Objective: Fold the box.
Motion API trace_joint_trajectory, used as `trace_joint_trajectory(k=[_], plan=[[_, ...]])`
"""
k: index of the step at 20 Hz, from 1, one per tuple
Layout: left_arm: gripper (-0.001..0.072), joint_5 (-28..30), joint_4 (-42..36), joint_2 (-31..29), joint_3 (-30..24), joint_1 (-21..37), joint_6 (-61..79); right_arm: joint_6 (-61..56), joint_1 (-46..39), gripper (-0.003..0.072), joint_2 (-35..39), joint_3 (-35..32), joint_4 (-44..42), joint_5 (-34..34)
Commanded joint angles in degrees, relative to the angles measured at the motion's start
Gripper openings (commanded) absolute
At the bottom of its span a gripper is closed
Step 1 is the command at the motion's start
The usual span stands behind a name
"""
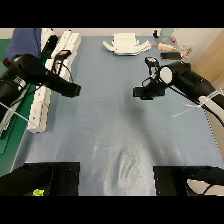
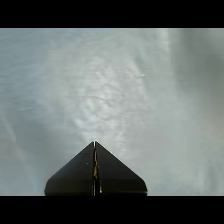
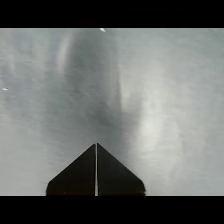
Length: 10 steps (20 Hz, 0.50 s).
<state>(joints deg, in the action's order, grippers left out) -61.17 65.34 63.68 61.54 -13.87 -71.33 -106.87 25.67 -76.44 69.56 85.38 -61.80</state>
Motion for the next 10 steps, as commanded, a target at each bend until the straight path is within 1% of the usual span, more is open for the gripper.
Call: trace_joint_trajectory(k=[1, 4, 10], plan=[[0.0015, 3.2, 0.0, -2.7, -4.1, -6.4, -3.3, 1.5, 0.0, 0.0004, -3.9, 4.9, -7.7, -0.4], [0.0015, 3.1, -0.2, -2.7, -4.1, -8.0, -3.3, 1.5, 0.0, 0.0004, -3.9, 4.9, -8.2, -0.5], [0.0015, 3.1, -0.4, -2.7, -4.1, -8.2, -3.3, 1.5, 0.0, 0.0004, -3.9, 4.9, -8.3, -0.5]])
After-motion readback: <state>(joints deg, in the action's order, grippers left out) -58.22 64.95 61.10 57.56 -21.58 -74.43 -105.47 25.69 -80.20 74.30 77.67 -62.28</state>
